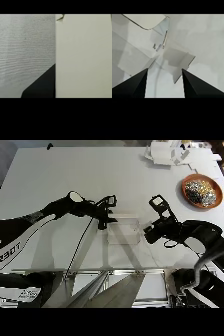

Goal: Fold the box and place the chain.

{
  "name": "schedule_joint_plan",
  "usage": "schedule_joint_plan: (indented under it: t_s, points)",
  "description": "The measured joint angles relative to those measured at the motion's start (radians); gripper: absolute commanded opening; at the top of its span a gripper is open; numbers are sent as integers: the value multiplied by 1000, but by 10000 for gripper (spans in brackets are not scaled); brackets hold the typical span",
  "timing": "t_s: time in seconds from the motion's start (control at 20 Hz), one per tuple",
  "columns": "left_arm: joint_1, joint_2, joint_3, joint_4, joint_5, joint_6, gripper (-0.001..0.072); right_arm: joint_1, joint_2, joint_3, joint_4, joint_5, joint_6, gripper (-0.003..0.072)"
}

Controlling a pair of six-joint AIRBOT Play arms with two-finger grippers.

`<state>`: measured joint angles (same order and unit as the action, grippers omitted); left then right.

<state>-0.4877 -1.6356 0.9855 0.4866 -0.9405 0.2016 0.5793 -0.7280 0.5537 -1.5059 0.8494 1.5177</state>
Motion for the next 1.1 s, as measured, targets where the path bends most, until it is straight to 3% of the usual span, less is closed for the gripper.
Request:
schedule_joint_plan:
  t_s: [0.1,0.15,0.35,0.65,0.7,0.9,1.0,1.1]
  points:
    - [0,0,0,1,-4,0,9,0,0,0,31,0,-66,103]
    - [0,0,0,1,-7,0,9,0,0,0,64,1,-122,24]
    - [0,0,0,1,-11,0,9,0,-5,0,229,8,-410,15]
    - [0,0,0,1,-14,0,9,-5,-68,-2,296,101,-700,16]
    - [0,0,0,1,-14,0,9,-13,-77,-10,310,101,-750,38]
    - [0,0,0,1,-16,0,9,-38,-79,-101,345,-18,-952,465]
    - [0,0,0,1,-16,0,9,-30,-60,-161,353,-89,-1063,579]
    - [0,0,0,1,-17,0,9,-3,-42,-213,360,-162,-1138,581]
